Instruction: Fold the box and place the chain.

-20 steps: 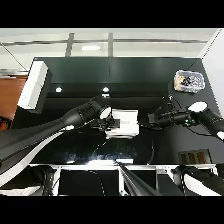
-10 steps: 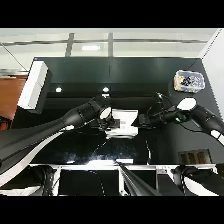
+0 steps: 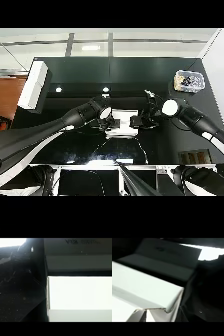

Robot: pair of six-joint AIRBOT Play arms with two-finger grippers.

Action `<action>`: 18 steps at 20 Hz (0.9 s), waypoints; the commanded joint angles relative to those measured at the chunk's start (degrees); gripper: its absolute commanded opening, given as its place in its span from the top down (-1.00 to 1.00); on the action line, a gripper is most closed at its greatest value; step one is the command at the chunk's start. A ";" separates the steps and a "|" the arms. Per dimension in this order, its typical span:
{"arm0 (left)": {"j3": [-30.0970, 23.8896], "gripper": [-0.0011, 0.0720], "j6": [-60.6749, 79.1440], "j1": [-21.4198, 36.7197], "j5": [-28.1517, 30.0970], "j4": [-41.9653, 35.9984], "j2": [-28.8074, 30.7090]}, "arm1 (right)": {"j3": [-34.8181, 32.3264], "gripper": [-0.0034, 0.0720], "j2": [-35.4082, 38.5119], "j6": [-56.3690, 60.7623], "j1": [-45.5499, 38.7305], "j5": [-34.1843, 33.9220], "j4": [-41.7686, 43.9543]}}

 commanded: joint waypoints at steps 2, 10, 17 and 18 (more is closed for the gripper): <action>0.04 0.89 0.04 0.02 0.35 0.02 0.00 | 3.26 -0.22 -2.16 13.60 5.57 1.66 -13.07; 0.04 0.89 0.04 0.02 1.25 0.02 0.00 | 5.07 0.20 -5.25 22.62 9.94 5.05 -18.47; 0.04 0.89 0.04 0.02 1.22 0.02 0.00 | 7.96 0.20 -8.46 25.51 11.61 8.02 -22.99; 0.04 0.89 0.04 0.02 1.22 0.00 0.00 | 7.96 0.28 -8.52 26.16 11.61 8.02 -23.19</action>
